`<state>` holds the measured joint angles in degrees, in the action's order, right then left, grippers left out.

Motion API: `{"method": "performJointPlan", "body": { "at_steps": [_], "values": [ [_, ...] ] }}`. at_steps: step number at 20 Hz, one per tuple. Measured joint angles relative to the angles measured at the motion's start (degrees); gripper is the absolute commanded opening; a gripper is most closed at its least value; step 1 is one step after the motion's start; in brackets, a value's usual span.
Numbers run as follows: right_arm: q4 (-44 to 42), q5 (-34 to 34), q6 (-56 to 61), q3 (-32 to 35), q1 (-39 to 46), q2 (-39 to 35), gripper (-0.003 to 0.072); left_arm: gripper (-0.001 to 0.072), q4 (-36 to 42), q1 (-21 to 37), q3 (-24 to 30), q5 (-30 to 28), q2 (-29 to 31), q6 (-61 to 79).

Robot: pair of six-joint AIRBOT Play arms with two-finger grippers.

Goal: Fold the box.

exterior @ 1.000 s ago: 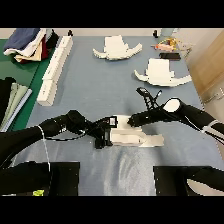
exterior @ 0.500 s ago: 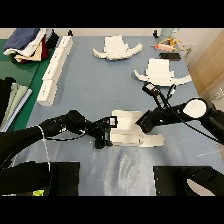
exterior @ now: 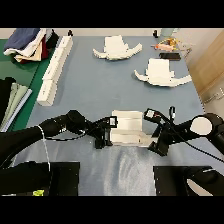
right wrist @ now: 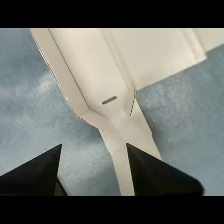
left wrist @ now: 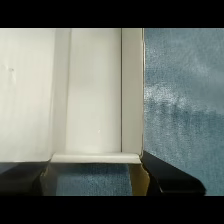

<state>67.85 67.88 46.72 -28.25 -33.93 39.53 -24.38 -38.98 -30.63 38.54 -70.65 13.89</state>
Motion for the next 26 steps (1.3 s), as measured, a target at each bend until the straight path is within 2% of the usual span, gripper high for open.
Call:
{"method": "performJointPlan", "body": {
  "at_steps": [4, 9, 15, 16, 17, 18, 20, 23, 25, 26],
  "values": [
    [2.3, -6.7, -8.8, 3.8, 0.0, 0.1, 0.0665, 0.0520, 0.0, 0.0, 0.0, 0.0, 0.0, 0.0],
    [1.1, -15.7, -17.1, 5.6, 0.0, 2.1, 0.0656, 0.0520, 0.0, 0.0, 0.0, 0.0, 0.0, 0.0],
    [-4.1, -20.2, -21.9, 6.0, -0.1, 3.2, 0.0653, 0.0520, 0.0, 0.0, 0.0, 0.0, 0.0, 0.0],
    [-4.6, -20.6, -22.4, 6.1, -0.1, 3.3, 0.0634, 0.0520, 0.0, 0.0, 0.0, 0.0, 0.0, 0.0],
    [-4.9, -20.9, -22.7, 6.1, -0.3, 3.3, 0.0532, 0.0520, 0.0, 0.0, 0.0, 0.0, 0.0, 0.0],
    [-5.4, -21.1, -22.8, 6.1, -0.7, 3.3, 0.0480, 0.0520, 0.0, 0.0, 0.0, 0.0, 0.0, 0.0],
    [-5.7, -21.4, -23.2, 6.1, -1.6, 3.5, 0.0462, 0.0520, 0.0, 0.0, 0.0, 0.0, 0.0, 0.0],
    [-5.9, -21.7, -24.3, 6.1, -3.3, 4.2, 0.0340, 0.0520, 0.0, 0.0, 0.0, 0.0, 0.0, 0.0],
    [-6.1, -21.9, -25.2, 6.1, -4.0, 4.6, 0.0333, 0.0520, 0.0, 0.0, 0.0, 0.0, 0.0, 0.0],
    [-6.1, -21.9, -25.4, 6.1, -4.2, 4.8, 0.0271, 0.0520, 0.0, 0.0, 0.0, 0.0, 0.0, 0.0]
  ]
}}
